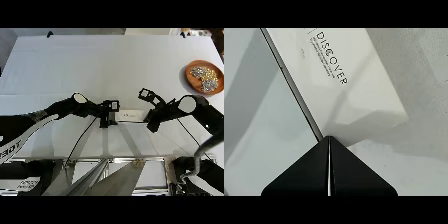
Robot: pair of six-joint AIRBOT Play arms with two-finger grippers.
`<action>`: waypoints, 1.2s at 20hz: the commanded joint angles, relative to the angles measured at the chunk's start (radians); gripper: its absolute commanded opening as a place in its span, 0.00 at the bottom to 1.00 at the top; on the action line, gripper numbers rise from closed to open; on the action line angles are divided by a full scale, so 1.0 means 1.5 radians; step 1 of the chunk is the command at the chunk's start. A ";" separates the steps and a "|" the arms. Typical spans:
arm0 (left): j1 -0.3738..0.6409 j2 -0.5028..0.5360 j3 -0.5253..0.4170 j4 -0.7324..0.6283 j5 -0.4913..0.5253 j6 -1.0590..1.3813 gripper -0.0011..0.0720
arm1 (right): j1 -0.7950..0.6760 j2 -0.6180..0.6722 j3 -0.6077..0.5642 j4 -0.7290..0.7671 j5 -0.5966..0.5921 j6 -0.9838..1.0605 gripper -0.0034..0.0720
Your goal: Fold the box and place the chain.
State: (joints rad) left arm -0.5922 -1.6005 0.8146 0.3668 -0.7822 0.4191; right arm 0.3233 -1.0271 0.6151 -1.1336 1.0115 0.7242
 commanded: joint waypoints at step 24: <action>0.000 0.001 0.000 0.000 -0.005 0.000 0.30 | -0.001 0.180 -0.002 -0.197 0.258 0.536 0.07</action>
State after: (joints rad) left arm -0.5922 -1.6005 0.8146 0.3672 -0.7876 0.4187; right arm 0.3218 -0.7567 0.6121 -1.4322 1.3937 1.5108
